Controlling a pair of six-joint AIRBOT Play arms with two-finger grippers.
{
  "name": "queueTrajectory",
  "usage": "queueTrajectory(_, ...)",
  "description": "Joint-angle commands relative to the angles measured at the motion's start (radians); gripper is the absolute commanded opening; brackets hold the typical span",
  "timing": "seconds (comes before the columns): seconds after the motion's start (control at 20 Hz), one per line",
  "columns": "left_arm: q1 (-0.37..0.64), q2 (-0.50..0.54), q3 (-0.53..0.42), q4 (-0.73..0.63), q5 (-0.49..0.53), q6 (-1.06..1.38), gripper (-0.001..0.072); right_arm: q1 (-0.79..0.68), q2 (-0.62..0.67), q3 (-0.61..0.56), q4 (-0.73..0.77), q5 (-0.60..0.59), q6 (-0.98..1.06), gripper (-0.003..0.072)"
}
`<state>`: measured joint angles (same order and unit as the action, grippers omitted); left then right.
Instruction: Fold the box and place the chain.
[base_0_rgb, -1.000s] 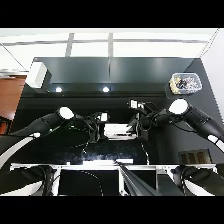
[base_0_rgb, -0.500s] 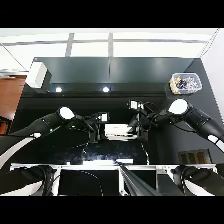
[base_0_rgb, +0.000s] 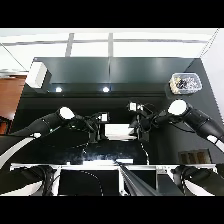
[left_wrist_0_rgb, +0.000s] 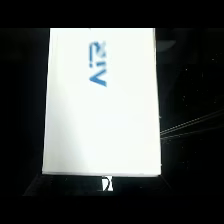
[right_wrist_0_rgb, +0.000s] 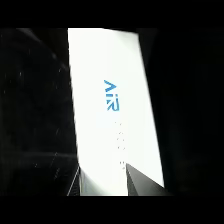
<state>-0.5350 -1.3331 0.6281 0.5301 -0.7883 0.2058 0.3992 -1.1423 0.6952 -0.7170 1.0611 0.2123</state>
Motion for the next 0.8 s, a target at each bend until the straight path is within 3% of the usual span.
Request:
queueTrajectory(0.0, 0.0, 0.0, 0.0, 0.0, -0.001, -0.001, 0.0481, 0.001, 0.0, 0.0, 0.003, -0.012, 0.005, 0.034)
queueTrajectory(0.75, 0.0, 0.0, 0.0, 0.0, -0.001, 0.0, 0.0482, 0.027, 0.0, 0.001, -0.026, -0.055, 0.053, 0.0339)
